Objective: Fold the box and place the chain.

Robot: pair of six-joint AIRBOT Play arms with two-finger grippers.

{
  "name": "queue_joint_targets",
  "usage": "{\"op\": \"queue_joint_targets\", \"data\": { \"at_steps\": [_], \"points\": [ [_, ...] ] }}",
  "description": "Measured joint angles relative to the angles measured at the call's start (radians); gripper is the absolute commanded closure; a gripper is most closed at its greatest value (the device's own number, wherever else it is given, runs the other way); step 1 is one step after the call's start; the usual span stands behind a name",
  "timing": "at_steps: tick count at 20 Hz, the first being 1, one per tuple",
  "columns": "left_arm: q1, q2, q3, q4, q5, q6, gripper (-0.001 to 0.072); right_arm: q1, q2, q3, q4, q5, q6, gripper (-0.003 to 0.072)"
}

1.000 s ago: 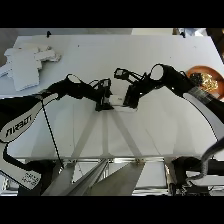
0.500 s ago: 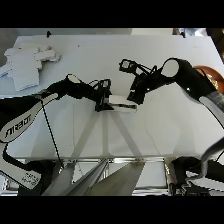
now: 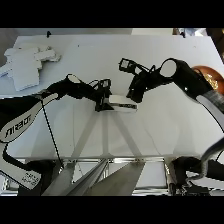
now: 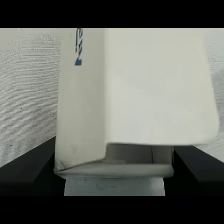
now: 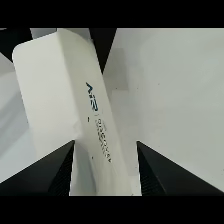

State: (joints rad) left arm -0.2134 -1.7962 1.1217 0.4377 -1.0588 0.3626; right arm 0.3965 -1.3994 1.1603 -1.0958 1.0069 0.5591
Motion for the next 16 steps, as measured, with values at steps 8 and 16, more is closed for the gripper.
{"op": "queue_joint_targets", "data": {
  "at_steps": [8, 16],
  "points": [
    [0.0, 0.0, 0.0, -0.002, 0.005, -0.001, 0.0365, 0.0, -0.053, 0.0, -0.011, 0.011, -0.016, 0.0475],
    [0.0, 0.0, 0.0, 0.002, -0.003, 0.002, 0.0365, 0.0, -0.073, 0.0, -0.002, 0.122, -0.021, 0.0449]
  ]
}}
